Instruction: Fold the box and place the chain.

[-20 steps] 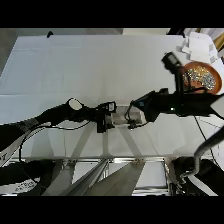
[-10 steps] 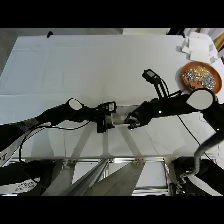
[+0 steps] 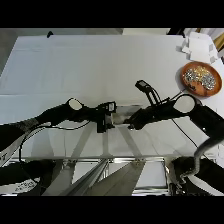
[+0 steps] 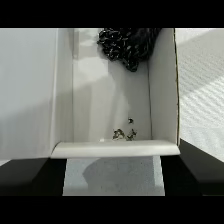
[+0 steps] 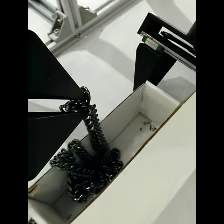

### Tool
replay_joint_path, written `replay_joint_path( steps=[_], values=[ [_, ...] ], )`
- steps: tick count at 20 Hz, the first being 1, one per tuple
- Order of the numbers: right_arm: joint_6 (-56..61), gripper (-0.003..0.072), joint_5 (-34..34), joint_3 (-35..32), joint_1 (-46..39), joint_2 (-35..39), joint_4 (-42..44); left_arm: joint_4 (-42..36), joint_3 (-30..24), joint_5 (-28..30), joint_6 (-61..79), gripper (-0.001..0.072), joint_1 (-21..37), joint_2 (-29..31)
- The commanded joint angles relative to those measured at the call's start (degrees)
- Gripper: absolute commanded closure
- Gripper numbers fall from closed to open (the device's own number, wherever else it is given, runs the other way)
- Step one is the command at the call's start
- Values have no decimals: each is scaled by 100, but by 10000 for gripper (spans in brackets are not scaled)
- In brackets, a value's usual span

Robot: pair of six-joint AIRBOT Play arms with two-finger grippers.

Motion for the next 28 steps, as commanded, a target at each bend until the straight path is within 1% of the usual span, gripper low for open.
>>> replay_joint_path(
  steps=[1,5,11,12,13,17,19,21,23,26,27,28],
  values=[
    [98,618,-535,-33,247,-153,15,0,0,2,0,437,2,2],
    [511,618,-999,-33,267,-262,-44,0,0,2,0,437,2,2],
    [645,618,-1158,-33,267,-330,-55,0,0,2,0,437,2,2],
    [723,595,-1191,-33,267,-330,-50,0,-2,2,0,437,2,2],
    [809,548,-1202,-33,269,-330,-52,0,0,2,0,437,2,2],
    [817,548,-1143,-33,267,-212,-55,0,0,2,0,437,2,2],
    [820,548,-992,-31,267,118,-192,0,0,2,0,437,2,2],
    [831,549,-706,-33,267,621,-549,0,0,2,0,437,2,2],
    [1176,549,-251,-33,267,1167,-1051,0,0,2,0,437,2,2],
    [1593,549,723,-39,267,1851,-1797,0,-2,2,0,437,2,2],
    [1657,549,890,-92,267,2017,-1945,0,-2,2,0,437,2,2],
    [1705,549,903,-210,267,2177,-2004,0,0,2,0,437,2,2]
  ],
)
